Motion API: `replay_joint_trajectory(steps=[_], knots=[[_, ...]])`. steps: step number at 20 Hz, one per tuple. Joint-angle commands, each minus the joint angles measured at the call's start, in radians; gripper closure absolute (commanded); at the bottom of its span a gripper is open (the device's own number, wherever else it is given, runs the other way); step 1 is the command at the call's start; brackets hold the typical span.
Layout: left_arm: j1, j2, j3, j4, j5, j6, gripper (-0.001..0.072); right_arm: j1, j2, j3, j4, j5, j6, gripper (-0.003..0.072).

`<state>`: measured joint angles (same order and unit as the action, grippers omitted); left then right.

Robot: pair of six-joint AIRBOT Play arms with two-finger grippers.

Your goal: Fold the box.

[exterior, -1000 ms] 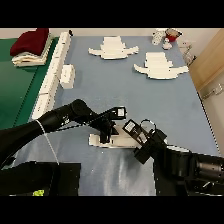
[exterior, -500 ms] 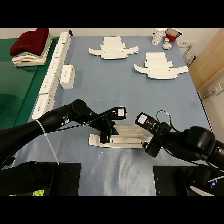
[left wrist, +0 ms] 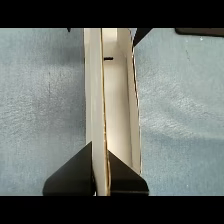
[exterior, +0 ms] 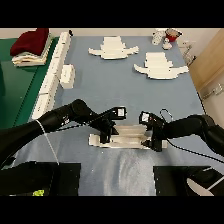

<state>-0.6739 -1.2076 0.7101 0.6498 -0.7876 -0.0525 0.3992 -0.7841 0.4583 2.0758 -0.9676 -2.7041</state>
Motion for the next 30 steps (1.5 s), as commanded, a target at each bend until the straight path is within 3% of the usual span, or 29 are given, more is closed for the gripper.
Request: replay_joint_trajectory(steps=[1, 16, 22, 30], knots=[[0.000, 0.000, 0.000, 0.000, 0.001, 0.000, 0.0696, -0.036, -0.059, -0.001, 0.079, -0.013, -0.149, -0.0034], [0.000, 0.000, 0.000, 0.000, 0.001, 0.000, 0.0696, -0.036, -0.063, -0.012, 0.083, -0.013, -0.193, -0.0022], [0.000, 0.000, 0.000, 0.000, 0.001, 0.000, 0.0696, -0.036, -0.064, -0.119, 0.154, 0.100, -0.299, -0.0022], [0.000, 0.000, 0.000, 0.000, 0.001, 0.000, 0.0696, -0.035, -0.088, -0.123, 0.166, 0.148, -0.299, 0.0000]])
